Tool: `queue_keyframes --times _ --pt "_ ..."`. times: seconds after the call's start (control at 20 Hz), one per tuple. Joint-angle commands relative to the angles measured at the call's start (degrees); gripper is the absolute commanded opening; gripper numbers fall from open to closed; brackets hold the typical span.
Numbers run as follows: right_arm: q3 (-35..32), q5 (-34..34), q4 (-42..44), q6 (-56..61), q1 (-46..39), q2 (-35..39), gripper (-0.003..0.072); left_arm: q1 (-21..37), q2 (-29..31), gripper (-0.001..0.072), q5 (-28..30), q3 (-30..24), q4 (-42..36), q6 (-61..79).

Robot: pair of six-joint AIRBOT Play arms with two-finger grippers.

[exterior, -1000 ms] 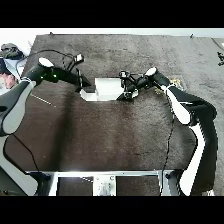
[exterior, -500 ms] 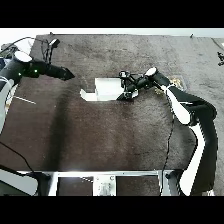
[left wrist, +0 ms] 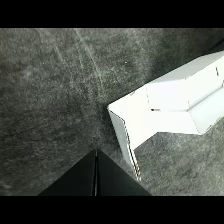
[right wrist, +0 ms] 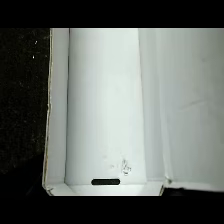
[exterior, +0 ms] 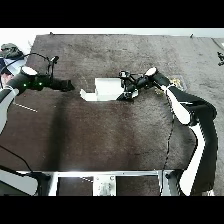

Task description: Fold the box and place the chain.

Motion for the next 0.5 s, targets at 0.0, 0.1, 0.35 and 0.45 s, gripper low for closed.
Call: queue_keyframes --times 0.0,0.1,0.35,0.45 --pt "0.02 -0.22 0.02 0.02 0.02 -0.02 0.0318 -1.14 -1.2 0.0013 1.79 -1.25 -2.14 -1.22" --pt "0.02 -0.22 0.02 0.0 0.02 -0.02 0.0318 -1.95 -2.84 0.0013 2.01 -1.27 -2.84 -2.49" --pt "0.02 -0.24 0.02 0.0 0.02 -0.02 0.0318 -3.96 -6.58 0.0013 1.99 -1.29 -6.64 -3.02" --pt "0.02 -0.24 0.02 0.0 0.02 0.0 0.0318 -4.68 -7.58 0.0012 1.97 -1.31 -8.09 -3.02"
